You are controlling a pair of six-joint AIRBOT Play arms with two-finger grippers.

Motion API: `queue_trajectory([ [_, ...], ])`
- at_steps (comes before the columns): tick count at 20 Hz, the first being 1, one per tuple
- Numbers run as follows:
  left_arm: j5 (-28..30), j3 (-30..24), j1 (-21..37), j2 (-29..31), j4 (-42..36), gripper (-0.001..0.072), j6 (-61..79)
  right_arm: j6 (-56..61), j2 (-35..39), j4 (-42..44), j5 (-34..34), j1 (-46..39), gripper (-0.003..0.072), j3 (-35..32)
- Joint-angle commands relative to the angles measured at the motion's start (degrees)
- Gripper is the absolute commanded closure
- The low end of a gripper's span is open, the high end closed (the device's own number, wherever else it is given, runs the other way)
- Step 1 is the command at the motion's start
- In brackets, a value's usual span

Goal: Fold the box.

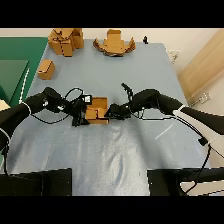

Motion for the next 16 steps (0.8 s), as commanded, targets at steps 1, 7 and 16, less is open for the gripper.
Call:
queue_trajectory([
  [1, 0.0, 0.0, 0.0, 0.0, 0.0, 0.0355, 0.0, 14.3, 0.0, -14.3, 1.0, 3.2, 0.0232, 4.2],
  [7, 0.0, 0.0, 0.0, 0.0, 0.0, 0.0354, 0.0, 20.9, -1.6, -18.1, 1.2, 5.6, 0.0232, 7.2],
  [16, 0.0, 0.0, 0.0, 0.0, 0.0, 0.0354, 0.0, 42.2, -5.9, -33.9, -1.9, 11.9, 0.0235, 15.0],
])
